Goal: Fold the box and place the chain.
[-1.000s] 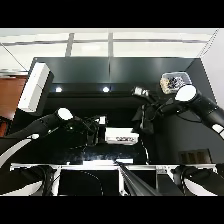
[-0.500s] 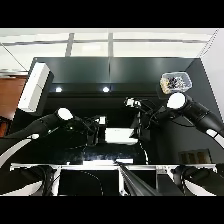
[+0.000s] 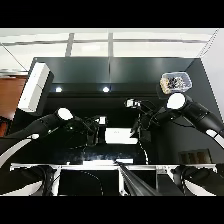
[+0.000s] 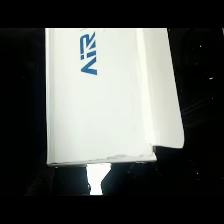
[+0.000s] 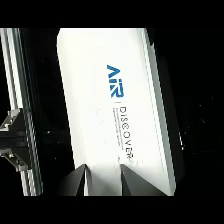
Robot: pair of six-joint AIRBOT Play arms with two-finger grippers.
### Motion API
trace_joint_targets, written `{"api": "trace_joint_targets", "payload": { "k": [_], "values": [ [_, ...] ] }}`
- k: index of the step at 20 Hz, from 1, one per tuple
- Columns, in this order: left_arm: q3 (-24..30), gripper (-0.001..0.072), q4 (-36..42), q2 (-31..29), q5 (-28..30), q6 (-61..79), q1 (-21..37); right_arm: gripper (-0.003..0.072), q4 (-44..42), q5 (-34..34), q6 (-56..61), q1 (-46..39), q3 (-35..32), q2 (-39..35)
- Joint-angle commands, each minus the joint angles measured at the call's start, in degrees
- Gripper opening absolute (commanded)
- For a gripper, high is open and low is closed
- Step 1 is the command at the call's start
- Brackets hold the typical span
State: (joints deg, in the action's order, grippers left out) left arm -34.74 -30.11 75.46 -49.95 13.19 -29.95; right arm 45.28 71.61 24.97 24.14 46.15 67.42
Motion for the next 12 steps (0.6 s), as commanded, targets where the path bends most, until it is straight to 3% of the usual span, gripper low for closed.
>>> {"api": "trace_joint_targets", "payload": {
  "k": [1, 2, 4, 6, 12],
  "values": [
    [-0.04, 0.0404, 0.0, 0.04, -0.04, 0.02, -0.02, 0.0301, 0.0, -0.96, 0.5, 0.02, -0.02, -0.04],
    [-0.04, 0.0404, 0.0, 0.04, -0.04, 0.02, -0.02, 0.0378, 0.02, -0.9, 0.5, 0.02, -0.02, -0.07],
    [-0.04, 0.0404, 0.0, 0.04, -0.04, 0.02, -0.02, 0.0404, 0.13, -0.72, 0.48, 0.02, -0.02, -0.07],
    [-0.04, 0.0404, 0.0, 0.04, -0.07, 0.02, -0.02, 0.0644, 1.51, -0.68, 0.48, 0.04, -0.02, -0.07],
    [-0.04, 0.0404, -0.02, 0.04, -0.07, 0.02, -0.02, 0.0639, 5.62, -2.27, 0.61, 2.03, -0.02, -0.04]
  ]
}}
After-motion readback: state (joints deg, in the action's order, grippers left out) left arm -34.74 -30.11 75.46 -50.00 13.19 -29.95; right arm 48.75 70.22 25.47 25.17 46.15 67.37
